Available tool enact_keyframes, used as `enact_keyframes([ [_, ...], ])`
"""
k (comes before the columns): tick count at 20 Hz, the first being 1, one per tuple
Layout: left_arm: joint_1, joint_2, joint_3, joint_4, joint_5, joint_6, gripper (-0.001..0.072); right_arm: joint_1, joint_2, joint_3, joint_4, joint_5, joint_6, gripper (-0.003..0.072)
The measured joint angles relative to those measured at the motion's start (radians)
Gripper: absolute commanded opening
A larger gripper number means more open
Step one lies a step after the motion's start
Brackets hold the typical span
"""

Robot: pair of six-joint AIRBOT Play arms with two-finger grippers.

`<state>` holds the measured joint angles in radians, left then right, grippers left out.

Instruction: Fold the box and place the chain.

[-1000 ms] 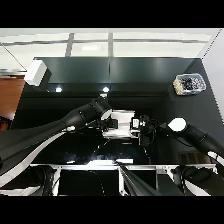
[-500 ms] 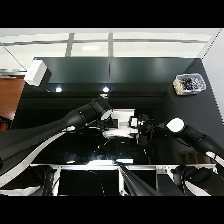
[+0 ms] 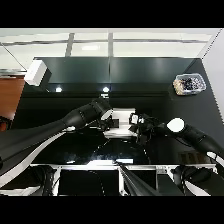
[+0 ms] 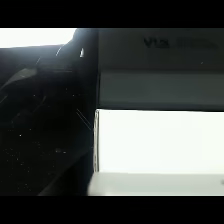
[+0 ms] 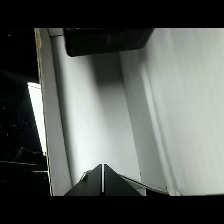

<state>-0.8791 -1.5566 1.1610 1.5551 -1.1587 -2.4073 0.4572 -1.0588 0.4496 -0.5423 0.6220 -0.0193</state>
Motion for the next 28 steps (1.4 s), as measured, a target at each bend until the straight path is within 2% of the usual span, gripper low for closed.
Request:
enact_keyframes([
  [3,0.001,0.000,0.000,0.001,0.004,-0.004,0.0030,-0.068,0.028,0.057,-0.139,0.055,0.285,0.0018],
  [7,0.001,0.000,0.000,0.002,0.006,-0.003,0.0030,-0.307,0.061,0.157,-0.313,0.267,0.746,0.0018],
  [11,0.001,0.000,0.000,0.003,0.003,-0.002,0.0030,-0.573,0.066,0.101,-0.279,0.382,1.056,0.0017],
  [14,0.001,0.000,0.000,0.003,-0.001,-0.002,0.0030,-0.651,0.046,0.006,-0.178,0.418,1.145,0.0018],
  [17,0.001,0.000,0.000,0.003,-0.001,-0.002,0.0030,-0.620,-0.013,-0.053,-0.103,0.426,1.159,0.0018],
  [22,0.001,-0.001,0.000,0.003,-0.002,-0.002,0.0030,-0.509,-0.135,-0.071,0.063,0.409,1.074,0.0018],
  [25,0.001,-0.005,0.001,0.003,-0.004,-0.002,0.0030,-0.485,-0.165,-0.042,0.100,0.439,1.023,0.0020],
  [26,0.001,-0.007,0.001,0.003,-0.004,-0.002,0.0030,-0.481,-0.170,-0.031,0.101,0.451,1.014,0.0116],
  [28,0.001,-0.010,0.001,0.003,-0.004,-0.002,0.0030,-0.476,-0.177,-0.010,0.102,0.475,1.001,0.0601],
])
